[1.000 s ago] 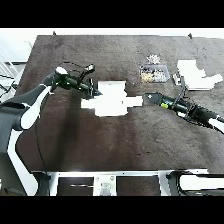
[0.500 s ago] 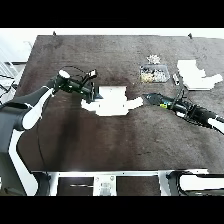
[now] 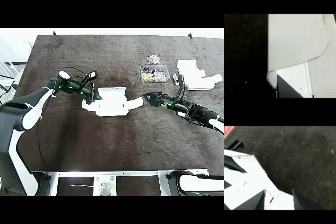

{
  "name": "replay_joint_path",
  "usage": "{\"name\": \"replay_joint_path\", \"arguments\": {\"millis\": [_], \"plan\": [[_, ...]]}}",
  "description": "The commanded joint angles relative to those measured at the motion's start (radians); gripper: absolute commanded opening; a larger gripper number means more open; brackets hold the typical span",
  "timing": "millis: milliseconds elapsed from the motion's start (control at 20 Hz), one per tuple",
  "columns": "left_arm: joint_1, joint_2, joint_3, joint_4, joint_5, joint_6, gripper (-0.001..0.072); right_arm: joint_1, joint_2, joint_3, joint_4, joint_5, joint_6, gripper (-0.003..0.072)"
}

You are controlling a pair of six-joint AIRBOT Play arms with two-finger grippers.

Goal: Fold the box and place the chain.

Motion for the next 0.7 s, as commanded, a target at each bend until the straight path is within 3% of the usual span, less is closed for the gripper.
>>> {"name": "replay_joint_path", "arguments": {"millis": [0,150,250,350,550,650], "plan": [[0.002,-0.001,0.0,0.002,-0.006,0.002,0.0019,0.01,0.104,0.0,-0.077,0.007,-0.115,0.0462],[0.002,-0.001,0.0,0.0,-0.006,0.002,0.0019,0.048,0.238,0.0,-0.226,-0.012,-0.14,0.0544],[0.002,-0.001,0.0,-0.002,-0.005,0.002,0.0019,0.104,0.288,0.0,-0.352,-0.055,-0.138,0.0544],[0.002,-0.001,0.0,-0.003,-0.005,0.002,0.0019,0.172,0.299,0.0,-0.448,-0.105,-0.137,0.0579],[0.002,-0.001,0.0,-0.003,-0.005,0.002,0.0019,0.317,0.291,-0.003,-0.599,-0.244,-0.135,0.0579],[0.002,-0.001,0.0,-0.003,-0.005,0.002,0.0019,0.37,0.27,-0.004,-0.636,-0.258,-0.135,0.0579]]}}
